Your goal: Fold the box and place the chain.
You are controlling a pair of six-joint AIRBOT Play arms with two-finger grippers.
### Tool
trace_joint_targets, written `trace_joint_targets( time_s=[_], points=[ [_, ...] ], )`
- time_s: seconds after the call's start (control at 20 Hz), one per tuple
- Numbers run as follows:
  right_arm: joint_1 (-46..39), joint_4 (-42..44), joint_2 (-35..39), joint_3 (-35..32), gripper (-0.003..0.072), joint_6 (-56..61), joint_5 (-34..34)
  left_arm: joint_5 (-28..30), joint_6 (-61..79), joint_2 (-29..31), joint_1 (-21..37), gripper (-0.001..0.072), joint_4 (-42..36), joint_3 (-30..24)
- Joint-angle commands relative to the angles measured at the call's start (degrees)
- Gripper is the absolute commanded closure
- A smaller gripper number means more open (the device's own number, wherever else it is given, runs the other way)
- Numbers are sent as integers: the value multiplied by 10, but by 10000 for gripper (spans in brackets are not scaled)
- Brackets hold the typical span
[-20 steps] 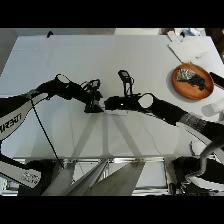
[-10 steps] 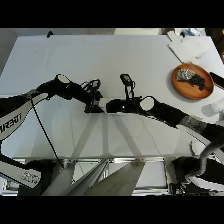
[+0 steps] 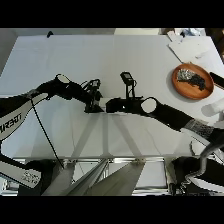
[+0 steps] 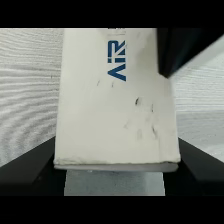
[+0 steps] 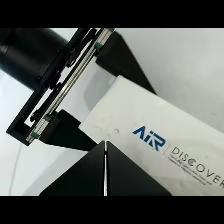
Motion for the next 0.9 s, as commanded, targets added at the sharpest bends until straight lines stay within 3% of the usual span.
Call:
trace_joint_targets(
  time_s=[0.0,0.25,0.85],
  points=[
    [11,2,-7,1,681,0,-24,0,1,0,0,313,1,0],
    [36,13,-39,1,681,-1,-31,0,1,0,0,313,1,0],
    [40,-8,-42,-3,681,2,-27,0,1,0,0,313,1,0]
  ],
)
